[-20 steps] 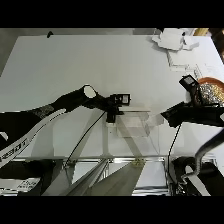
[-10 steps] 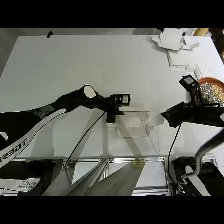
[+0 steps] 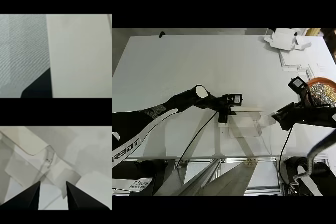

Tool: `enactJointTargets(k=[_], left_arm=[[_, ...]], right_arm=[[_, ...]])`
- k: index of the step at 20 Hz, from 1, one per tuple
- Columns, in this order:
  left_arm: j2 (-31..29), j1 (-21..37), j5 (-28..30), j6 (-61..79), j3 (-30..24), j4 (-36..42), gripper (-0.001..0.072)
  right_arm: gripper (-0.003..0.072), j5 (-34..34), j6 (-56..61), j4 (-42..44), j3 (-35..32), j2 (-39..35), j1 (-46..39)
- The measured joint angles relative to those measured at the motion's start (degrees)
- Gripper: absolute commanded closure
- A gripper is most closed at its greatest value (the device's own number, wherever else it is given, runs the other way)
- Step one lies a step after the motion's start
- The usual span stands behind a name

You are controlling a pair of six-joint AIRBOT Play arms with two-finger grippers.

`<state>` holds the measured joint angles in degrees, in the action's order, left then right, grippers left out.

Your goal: Fold the box and place the chain.

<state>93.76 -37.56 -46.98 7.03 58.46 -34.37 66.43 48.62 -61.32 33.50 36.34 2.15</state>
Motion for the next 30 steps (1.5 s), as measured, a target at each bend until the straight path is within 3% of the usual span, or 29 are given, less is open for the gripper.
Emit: enactJointTargets(k=[8,16,17,19,30], left_arm=[[0.0,0.0,0.0,0.0,0.0,0.0,0.0699],[0.0,0.0,0.0,0.0,0.0,0.0,0.0699],[0.0,0.0,0.0,0.0,0.0,0.0,0.0699],[0.0,0.0,0.0,0.0,0.0,0.0,0.0699],[0.0,0.0,0.0,0.0,0.0,0.0,0.0699]], right_arm=[[0.0391,4.7,-8.2,2.8,-0.4,0.0,6.1],[0.0386,-0.8,-10.1,-0.4,-6.1,-0.1,15.1],[0.0359,-1.3,-10.2,-1.6,-6.5,-0.3,16.5],[0.0220,-2.0,-10.7,-4.2,-7.0,-1.2,19.2],[0.0210,-5.2,-12.9,-16.1,-9.5,-5.0,24.6]])
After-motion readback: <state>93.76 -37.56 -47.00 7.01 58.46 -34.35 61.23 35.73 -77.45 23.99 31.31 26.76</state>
